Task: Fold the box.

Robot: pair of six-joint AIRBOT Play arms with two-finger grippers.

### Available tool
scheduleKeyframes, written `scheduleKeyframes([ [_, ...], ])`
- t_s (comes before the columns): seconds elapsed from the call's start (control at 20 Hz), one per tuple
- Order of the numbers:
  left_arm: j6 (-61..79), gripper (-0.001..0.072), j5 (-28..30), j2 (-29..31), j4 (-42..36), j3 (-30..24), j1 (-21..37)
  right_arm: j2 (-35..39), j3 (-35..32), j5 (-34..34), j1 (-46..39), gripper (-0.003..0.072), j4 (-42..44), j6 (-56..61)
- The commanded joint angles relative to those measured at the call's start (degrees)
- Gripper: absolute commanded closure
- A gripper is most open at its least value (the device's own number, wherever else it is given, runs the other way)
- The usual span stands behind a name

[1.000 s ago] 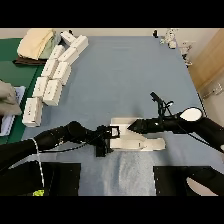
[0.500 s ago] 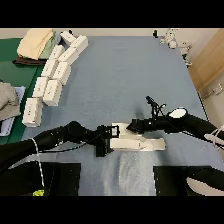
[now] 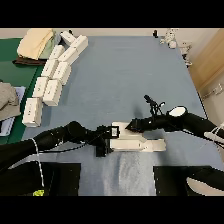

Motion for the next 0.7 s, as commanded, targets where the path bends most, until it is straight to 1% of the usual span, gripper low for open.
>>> scheduleKeyframes([
  [0.0, -0.04, 0.0219, 0.15, -0.02, -0.02, 0.04, 0.04, 2.49, 3.23, 6.8, 0.07, 0.0534, -0.74, -4.07],
  [0.1, -0.04, 0.0218, 0.15, -0.02, -0.02, 0.04, 0.04, 5.99, 4.5, 10.75, 0.07, 0.0536, -1.84, -5.62],
  [0.15, -0.04, 0.0218, 0.17, -0.02, -0.02, 0.04, 0.04, 8.13, 4.5, 12.44, 0.07, 0.0567, -2.84, -5.77],
  [0.2, -0.04, 0.0219, 0.15, -0.02, -0.02, 0.04, 0.04, 10.54, 4.5, 14.67, 0.07, 0.0675, -4.96, -5.77],
  [0.35, -0.04, 0.0218, 0.17, -0.02, -0.02, 0.04, 0.04, 18.1, 4.0, 22.18, 0.09, 0.0675, -13.75, -5.66],
  [0.45, -0.04, 0.0219, 0.17, -0.02, -0.02, 0.04, 0.04, 23.65, 2.34, 23.41, 0.09, 0.0668, -16.81, -5.38],
  [0.5, -0.04, 0.0219, 0.15, -0.02, -0.02, 0.04, 0.04, 26.34, 1.38, 24.26, 0.09, 0.06, -19.21, -5.42],
  [0.55, -0.04, 0.0219, 0.17, -0.02, -0.02, 0.04, 0.04, 28.61, 0.37, 24.68, 0.09, 0.0347, -23.15, -6.25],
  [0.6, -0.04, 0.0218, 0.17, -0.02, -0.02, 0.04, 0.04, 30.42, -0.79, 24.65, 0.09, 0.0175, -26.99, -9.05],
  [0.65, -0.04, 0.0219, 0.15, -0.02, -0.02, 0.04, 0.04, 32.04, -2.16, 24.26, 0.09, 0.0075, -31.1, -12.76],
])
